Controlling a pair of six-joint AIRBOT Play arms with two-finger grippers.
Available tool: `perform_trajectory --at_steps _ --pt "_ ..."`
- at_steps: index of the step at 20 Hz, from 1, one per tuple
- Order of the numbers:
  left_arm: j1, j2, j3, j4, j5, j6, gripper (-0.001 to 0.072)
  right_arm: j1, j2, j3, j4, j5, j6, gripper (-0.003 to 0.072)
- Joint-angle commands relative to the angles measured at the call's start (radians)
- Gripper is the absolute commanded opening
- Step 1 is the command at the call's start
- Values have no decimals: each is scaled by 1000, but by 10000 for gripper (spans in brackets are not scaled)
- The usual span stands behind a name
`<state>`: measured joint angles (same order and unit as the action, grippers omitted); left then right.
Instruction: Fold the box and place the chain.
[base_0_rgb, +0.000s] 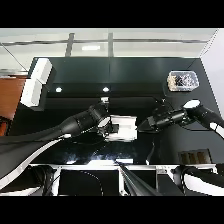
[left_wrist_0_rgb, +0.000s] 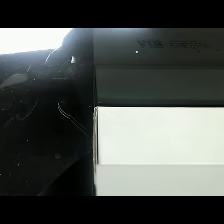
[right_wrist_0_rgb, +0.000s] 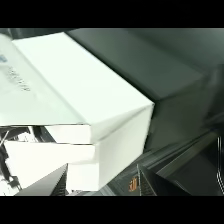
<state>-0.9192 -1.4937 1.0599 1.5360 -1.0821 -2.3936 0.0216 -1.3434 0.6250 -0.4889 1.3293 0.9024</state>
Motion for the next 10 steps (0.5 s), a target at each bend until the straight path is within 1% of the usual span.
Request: perform_trajectory --at_steps 1,3,5,7,10 --pt "1 -1 0 0 0 0 28 55 1 21 -2 -11 20 512" --pt "0 -1 0 0 0 0 28 103 9 21 -3 -77 56 512" --pt "1 -1 0 0 0 0 28 146 45 21 -25 -171 117 511" --pt "1 -1 0 0 1 0 28 193 95 23 -126 -259 261 511" --pt "1 -1 0 0 2 0 28 297 146 29 -262 -347 447 510"
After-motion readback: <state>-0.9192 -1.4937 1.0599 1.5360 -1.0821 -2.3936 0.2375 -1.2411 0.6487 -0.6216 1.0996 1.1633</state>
